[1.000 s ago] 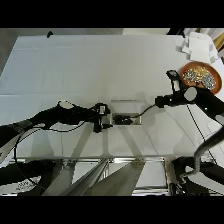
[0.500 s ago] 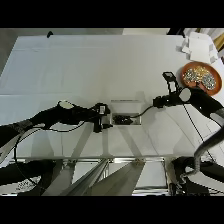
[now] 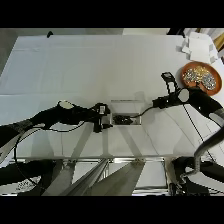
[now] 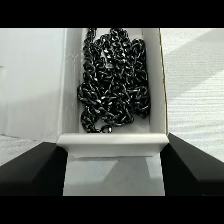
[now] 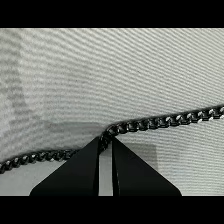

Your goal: Fold the box and place the chain.

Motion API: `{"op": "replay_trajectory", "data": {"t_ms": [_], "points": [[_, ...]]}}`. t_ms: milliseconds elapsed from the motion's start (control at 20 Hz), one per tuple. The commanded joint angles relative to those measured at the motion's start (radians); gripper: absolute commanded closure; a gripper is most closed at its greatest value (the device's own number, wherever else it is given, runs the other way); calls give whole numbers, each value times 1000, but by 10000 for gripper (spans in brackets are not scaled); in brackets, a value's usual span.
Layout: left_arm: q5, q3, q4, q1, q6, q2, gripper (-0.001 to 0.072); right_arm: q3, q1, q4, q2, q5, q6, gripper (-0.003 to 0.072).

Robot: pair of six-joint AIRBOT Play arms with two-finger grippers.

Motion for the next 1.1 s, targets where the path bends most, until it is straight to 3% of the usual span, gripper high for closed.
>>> {"op": "replay_trajectory", "data": {"t_ms": [0,500,850,1050], "points": [[0,0,0,-1,0,0,639,-1,1,-5,14,19,-1,673],[0,0,0,0,0,0,639,-1,1,79,365,268,-36,673],[0,0,0,0,0,0,639,-1,1,510,587,547,-273,673],[0,0,0,-1,0,0,639,-1,1,650,649,536,-271,673]]}}
